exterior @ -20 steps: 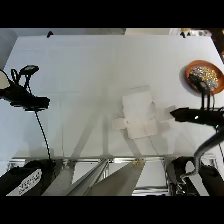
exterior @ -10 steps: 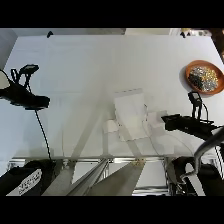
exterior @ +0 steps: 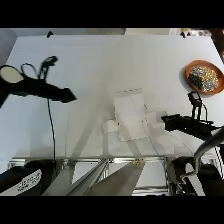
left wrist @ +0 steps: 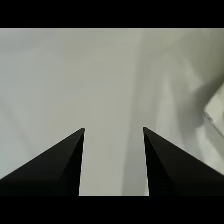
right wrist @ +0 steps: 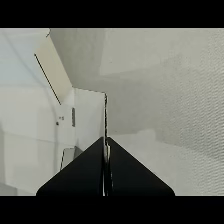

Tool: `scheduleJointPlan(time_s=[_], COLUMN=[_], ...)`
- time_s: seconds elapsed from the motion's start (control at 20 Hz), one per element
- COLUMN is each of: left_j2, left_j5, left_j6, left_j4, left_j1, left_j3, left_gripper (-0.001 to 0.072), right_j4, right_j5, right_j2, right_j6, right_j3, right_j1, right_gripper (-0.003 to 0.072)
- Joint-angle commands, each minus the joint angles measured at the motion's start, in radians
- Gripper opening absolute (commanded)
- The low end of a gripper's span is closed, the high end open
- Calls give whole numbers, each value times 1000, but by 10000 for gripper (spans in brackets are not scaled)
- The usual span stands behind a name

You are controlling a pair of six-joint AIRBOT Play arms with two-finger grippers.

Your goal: Fold the box and place the chain.

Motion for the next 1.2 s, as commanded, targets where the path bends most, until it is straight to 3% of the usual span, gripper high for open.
scheduleJointPlan(time_s=[0.0, 0.25, 0.3, 0.4, 0.55, 0.7, 1.0, 1.15], left_j2=[-139, -280, -282, -286, -327, -426, -497, -498], left_j5=[10, 145, 151, 154, 136, 52, 45, 64], left_j6=[252, 365, 404, 431, 430, 426, 427, 475], left_j4=[-327, -346, -365, -422, -435, -440, -410, -487], left_j1=[-137, -365, -381, -383, -364, -369, -369, -393], left_j3=[0, 0, 1, 15, 93, 179, 187, 187], left_gripper=[412, 416, 464, 579, 579, 579, 628, 624], right_j4=[0, 1, 1, 1, 7, 8, 7, 7], right_j5=[0, 5, 6, 8, 10, 11, 10, 10], right_j2=[1, 1, 1, 1, 1, 1, 1, 0], right_j6=[0, 0, 0, 0, 0, 0, 0, 0], right_j3=[-1, -1, -1, -1, -1, -1, -1, -1], right_j1=[1, 1, 1, 1, 1, 1, 1, 1], right_gripper=[16, 16, 16, 16, 16, 16, 16, 16])
